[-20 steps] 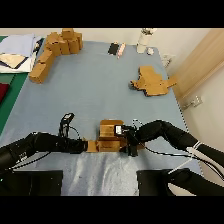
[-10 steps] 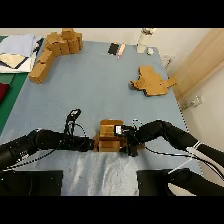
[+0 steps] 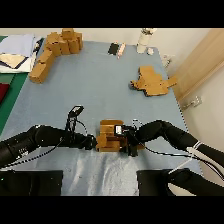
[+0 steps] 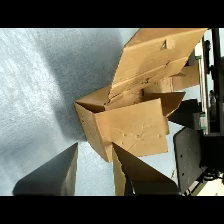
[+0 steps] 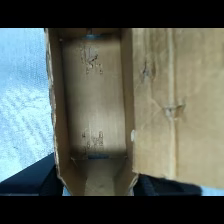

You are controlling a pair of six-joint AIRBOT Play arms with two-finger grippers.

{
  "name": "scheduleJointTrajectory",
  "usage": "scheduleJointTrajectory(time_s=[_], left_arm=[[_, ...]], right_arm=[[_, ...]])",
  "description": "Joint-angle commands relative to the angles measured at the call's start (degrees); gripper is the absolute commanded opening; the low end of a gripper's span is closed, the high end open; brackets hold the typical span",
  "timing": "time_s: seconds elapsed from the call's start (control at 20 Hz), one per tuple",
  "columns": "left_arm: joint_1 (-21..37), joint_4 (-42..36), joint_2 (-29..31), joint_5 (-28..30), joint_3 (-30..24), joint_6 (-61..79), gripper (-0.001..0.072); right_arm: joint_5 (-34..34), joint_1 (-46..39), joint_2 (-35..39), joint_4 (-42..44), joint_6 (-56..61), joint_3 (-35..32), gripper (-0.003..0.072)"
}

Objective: Fold the box.

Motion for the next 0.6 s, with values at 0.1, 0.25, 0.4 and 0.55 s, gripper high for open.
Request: scheduleJointTrajectory(time_s=[0.1, 0.25, 0.4, 0.55], left_arm=[[0.1, -3.3, 0.0, -0.9, 0.4, 0.9, 0.0505], [0.1, -3.3, 0.0, -0.3, 0.4, 1.4, 0.0604], [0.1, -3.6, -0.1, 2.6, 0.4, 1.2, 0.0604], [0.1, -4.8, -0.1, 3.2, 0.4, 1.5, 0.0604]], right_arm=[[0.0, 0.0, 0.0, 0.0, 0.0, 0.1, 0.0503], [0.0, 0.0, 0.0, 0.0, 0.0, 0.1, 0.0503], [0.0, 0.0, 0.0, 0.0, 0.0, 0.1, 0.0503], [0.0, 0.0, 0.0, 0.0, 0.0, 0.1, 0.0503]])
